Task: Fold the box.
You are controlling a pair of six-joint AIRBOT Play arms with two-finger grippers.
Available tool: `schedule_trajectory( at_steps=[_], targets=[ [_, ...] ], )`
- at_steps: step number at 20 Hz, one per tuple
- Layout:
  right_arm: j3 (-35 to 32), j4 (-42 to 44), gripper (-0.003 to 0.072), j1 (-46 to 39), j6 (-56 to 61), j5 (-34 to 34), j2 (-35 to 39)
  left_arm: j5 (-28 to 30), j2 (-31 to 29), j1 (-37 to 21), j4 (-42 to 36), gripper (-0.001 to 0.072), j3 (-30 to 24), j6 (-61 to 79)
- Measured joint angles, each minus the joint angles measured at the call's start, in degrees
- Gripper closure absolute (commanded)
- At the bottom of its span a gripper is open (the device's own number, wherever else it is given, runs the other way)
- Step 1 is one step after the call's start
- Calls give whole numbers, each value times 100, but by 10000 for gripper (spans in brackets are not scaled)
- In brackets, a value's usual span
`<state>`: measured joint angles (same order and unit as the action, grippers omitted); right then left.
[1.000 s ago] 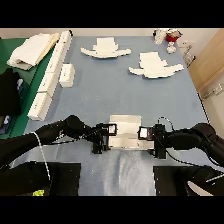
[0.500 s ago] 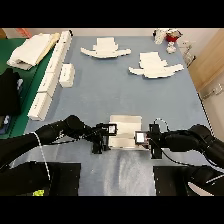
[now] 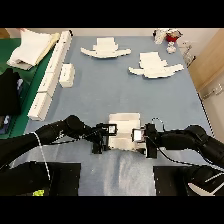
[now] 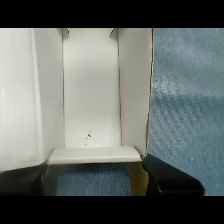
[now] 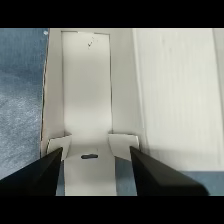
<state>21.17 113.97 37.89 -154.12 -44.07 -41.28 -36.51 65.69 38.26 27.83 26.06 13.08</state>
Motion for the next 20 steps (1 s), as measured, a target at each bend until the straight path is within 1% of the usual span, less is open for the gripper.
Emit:
schedule_trajectory(
  at_steps=[1,3,5,6,7,9,10,11,14,16,18,20],
  targets=[
    [0,37,-11,2,2,11,-15,0,0,0,0,269,0,0],
    [-2,83,27,2,2,13,-22,0,0,0,0,269,0,0],
    [11,52,386,4,107,-13,26,0,0,0,0,269,0,0],
    [42,-61,480,4,295,-74,74,0,0,0,0,269,0,0],
    [87,-262,535,4,570,-188,129,0,0,0,-2,269,0,-4],
    [245,-898,539,4,1368,-544,269,0,0,0,-4,269,0,-4],
    [350,-1318,592,4,1895,-798,350,0,0,0,-2,269,0,-4],
    [463,-1810,682,2,2487,-1075,428,0,0,0,-2,269,0,-4],
    [776,-3493,683,-63,4555,-1987,588,0,0,0,-2,269,0,-4],
    [916,-4273,683,-293,5934,-2494,629,0,0,0,-2,269,0,-4],
    [986,-4365,684,-767,6920,-2787,557,2,0,0,-2,269,0,-4],
    [1023,-3993,683,-1484,7442,-2914,345,2,0,0,-4,269,0,-4]
  ],
)
